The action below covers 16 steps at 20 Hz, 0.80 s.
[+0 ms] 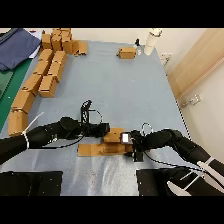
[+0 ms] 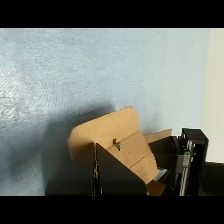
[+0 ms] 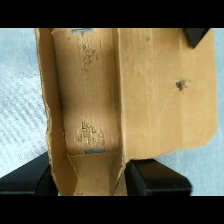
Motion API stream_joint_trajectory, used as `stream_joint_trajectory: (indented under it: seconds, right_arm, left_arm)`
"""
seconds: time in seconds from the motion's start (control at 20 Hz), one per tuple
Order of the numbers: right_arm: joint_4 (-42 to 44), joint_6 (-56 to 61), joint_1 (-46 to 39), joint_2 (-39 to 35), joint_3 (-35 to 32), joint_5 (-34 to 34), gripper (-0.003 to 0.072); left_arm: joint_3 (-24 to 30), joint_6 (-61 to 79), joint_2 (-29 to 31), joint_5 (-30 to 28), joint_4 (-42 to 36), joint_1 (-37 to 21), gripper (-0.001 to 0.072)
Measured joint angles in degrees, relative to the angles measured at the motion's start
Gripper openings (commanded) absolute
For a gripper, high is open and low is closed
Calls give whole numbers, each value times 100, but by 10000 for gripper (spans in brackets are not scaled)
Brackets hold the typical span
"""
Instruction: Fold the box.
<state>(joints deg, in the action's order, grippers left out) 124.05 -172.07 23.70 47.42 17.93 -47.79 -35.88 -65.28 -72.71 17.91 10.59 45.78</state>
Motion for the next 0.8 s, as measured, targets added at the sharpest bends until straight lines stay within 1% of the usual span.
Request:
stream_joint_trajectory:
  seconds: [0.3, 0.5, 0.6, 0.8]
  right_arm:
    - [15, 0, 0, 0, 2, -4, 503]
    - [42, 2, 0, 0, 4, -4, 502]
    - [46, 2, 0, 0, 4, -2, 502]
    - [63, 2, 0, 2, 4, -2, 505]
  left_arm:
    - [-44, -177, 13, 146, 527, -317, 7]
    - [-127, -46, 315, 210, 1045, -387, 7]
    - [-142, 2, 614, 289, 1639, -448, 7]
    - [-127, -216, 1189, 688, 2990, -535, 7]
